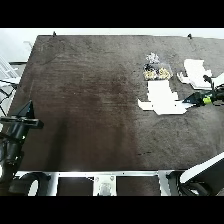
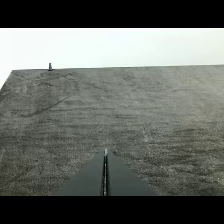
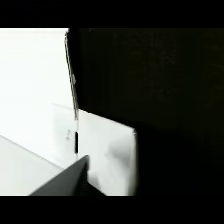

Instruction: Fold the box and place the chain.

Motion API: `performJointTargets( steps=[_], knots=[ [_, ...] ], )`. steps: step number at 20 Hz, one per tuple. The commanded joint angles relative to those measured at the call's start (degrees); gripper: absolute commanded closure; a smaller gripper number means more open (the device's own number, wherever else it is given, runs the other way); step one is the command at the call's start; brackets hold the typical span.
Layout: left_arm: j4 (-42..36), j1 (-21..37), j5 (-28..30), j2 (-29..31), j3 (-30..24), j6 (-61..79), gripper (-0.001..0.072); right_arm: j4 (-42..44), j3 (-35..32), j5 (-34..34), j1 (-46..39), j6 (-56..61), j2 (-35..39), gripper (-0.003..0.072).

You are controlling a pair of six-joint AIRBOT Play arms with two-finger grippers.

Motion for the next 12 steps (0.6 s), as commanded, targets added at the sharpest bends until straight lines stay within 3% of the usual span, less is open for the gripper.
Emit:
performJointTargets(
  steps=[1,2,6,8,12],
  knots=[
    [0.0,0.0,0.0,0.0,0.0,0.0,0.0690,3.3,-0.5,1.2,-0.2,-3.3,-1.7,0.0538],
    [0.0,0.0,0.0,0.0,0.0,0.0,0.0690,6.3,-1.0,1.9,-0.2,-5.4,-1.7,0.0678],
    [0.0,0.0,0.0,0.0,0.0,0.0,0.0690,15.4,-6.9,4.5,-0.1,-6.8,0.8,0.0681],
    [0.0,0.0,0.0,0.0,0.0,0.0,0.0690,18.3,-13.9,3.2,-0.1,-7.0,4.6,0.0681],
    [0.0,0.0,0.0,0.0,0.0,0.0,0.0690,25.4,-33.8,-5.9,4.2,-8.0,16.6,0.0682]
  ],
)
